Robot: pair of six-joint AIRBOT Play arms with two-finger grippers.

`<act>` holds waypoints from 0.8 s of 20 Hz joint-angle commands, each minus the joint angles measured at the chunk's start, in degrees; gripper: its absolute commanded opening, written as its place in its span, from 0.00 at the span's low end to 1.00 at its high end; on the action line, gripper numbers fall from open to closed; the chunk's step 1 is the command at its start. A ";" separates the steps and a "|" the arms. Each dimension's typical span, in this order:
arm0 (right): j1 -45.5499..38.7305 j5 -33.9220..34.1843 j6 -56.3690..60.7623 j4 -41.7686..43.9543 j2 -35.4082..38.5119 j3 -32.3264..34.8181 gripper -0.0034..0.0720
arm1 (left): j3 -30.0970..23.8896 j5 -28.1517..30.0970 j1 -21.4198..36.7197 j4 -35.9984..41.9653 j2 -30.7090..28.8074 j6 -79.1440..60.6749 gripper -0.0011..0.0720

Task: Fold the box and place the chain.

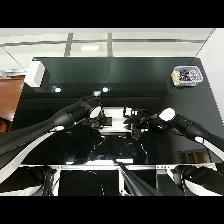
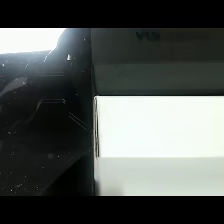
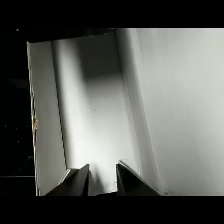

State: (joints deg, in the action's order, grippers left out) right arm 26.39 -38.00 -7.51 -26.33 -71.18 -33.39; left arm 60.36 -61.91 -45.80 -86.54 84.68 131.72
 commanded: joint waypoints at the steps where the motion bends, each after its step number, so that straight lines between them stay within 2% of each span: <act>1: 0.09 0.87 1.60 0.76 -0.39 0.02 0.69 | 0.02 0.13 0.00 0.17 0.04 -0.13 0.05; 2: -0.13 0.72 3.52 -0.44 -0.24 0.02 0.39 | 0.02 0.13 0.00 0.22 0.04 -0.13 0.05; 3: -0.52 0.70 7.61 -2.36 0.52 0.00 0.21 | 0.02 -0.11 0.00 0.24 0.02 -0.15 0.05; 4: -1.33 -0.02 13.86 -5.51 2.10 0.00 0.20 | 0.00 -0.31 0.00 0.22 0.04 -0.17 0.05; 5: -2.64 -1.88 21.66 -9.84 4.46 -0.33 0.06 | 0.00 -0.28 0.00 0.24 0.04 -0.20 0.05; 7: -8.22 -8.66 41.53 -21.14 10.27 -3.02 0.06 | 0.00 -0.31 0.00 0.24 0.04 -0.20 0.05; 9: -18.32 -13.11 64.15 -29.35 14.56 -4.68 0.06 | 0.00 -0.33 0.00 0.26 0.04 -0.20 0.05; 11: -30.91 -14.97 80.24 -30.80 14.56 -3.19 0.06 | 0.00 -0.33 0.00 0.26 0.04 -0.20 0.05; 12: -36.44 -14.78 84.76 -28.72 13.86 -1.01 0.06 | 0.00 -0.31 0.02 0.24 0.04 -0.20 0.05; 14: -42.23 -18.14 84.02 -21.27 10.73 3.28 0.06 | 0.00 -0.31 0.00 0.26 0.04 -0.20 0.05; 16: -40.85 -23.56 75.89 -13.03 5.97 5.66 0.06 | 0.00 -0.33 0.00 0.57 0.04 -0.20 0.05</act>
State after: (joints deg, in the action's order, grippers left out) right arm -9.89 -54.59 66.67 -47.59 -61.39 -31.11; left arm 60.36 -62.17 -45.80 -86.24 84.68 131.52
